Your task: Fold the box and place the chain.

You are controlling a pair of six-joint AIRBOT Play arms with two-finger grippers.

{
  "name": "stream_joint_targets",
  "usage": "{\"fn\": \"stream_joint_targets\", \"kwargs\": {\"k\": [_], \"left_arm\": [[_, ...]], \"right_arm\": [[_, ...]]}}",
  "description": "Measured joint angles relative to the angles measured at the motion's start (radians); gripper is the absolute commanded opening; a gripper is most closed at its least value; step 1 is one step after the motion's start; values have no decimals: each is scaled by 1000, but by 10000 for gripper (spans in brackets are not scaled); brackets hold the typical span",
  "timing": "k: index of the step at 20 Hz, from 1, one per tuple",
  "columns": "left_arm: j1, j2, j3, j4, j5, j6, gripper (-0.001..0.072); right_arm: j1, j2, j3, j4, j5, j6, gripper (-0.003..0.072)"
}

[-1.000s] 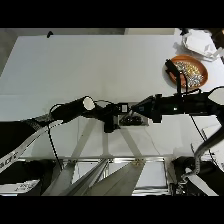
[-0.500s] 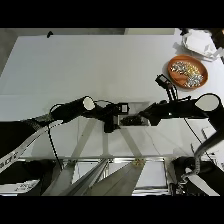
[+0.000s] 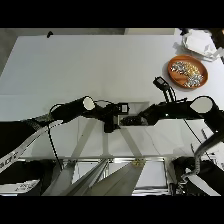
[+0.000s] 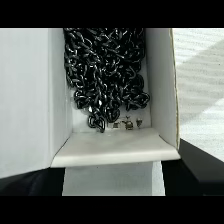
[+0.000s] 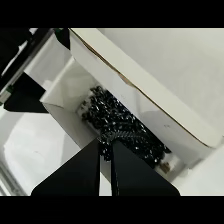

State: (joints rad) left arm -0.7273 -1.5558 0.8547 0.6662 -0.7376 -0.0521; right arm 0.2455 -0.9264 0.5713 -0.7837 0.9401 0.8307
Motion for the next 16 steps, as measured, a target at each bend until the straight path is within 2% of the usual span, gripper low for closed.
{"fn": "stream_joint_targets", "kwargs": {"k": [2,3,4,6,8,12,16], "left_arm": [[0,0,0,0,0,0,344],[0,0,0,0,0,0,344],[0,0,0,0,0,0,344],[0,0,0,0,0,0,344],[0,0,0,0,0,0,344],[0,0,0,0,0,0,344],[0,0,0,0,0,0,344]], "right_arm": [[41,-18,-1,-4,-30,14,45],[55,-27,-1,-16,-39,31,105],[64,-36,-1,-36,-45,51,129],[77,-50,-1,-98,-54,112,135],[84,-58,-1,-171,-56,178,204],[89,-60,6,-241,-22,249,203],[90,-56,72,-265,93,281,201]]}}
